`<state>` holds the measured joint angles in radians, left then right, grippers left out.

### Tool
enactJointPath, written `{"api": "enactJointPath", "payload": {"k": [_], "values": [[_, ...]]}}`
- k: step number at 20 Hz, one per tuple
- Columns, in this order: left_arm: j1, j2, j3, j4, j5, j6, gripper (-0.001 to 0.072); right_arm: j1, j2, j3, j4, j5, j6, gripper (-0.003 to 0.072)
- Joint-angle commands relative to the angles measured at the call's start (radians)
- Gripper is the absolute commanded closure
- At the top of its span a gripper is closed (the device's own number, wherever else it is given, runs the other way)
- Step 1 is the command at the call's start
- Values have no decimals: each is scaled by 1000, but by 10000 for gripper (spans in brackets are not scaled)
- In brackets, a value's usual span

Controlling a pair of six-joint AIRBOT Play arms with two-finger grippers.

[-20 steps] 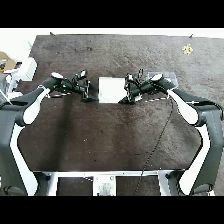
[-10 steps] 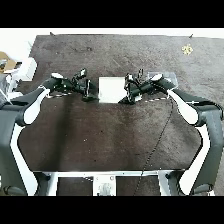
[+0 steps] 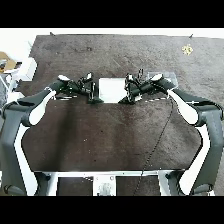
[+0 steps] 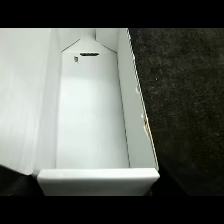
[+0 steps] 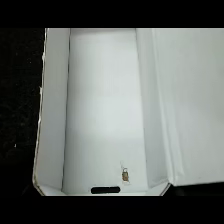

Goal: Fold the box and place the chain.

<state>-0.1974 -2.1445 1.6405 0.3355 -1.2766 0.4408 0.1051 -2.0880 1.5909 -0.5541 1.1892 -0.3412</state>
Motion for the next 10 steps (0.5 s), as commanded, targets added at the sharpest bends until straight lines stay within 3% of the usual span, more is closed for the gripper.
{"api": "enactJointPath", "payload": {"k": [1, 10], "values": [[-6, -6, 0, 0, 19, -22, -11, 0, 0, 0, 0, 0, 1, 96], [-6, -18, 0, 2, 39, -32, -11, 0, 0, 0, 0, 0, 1, 97]]}}
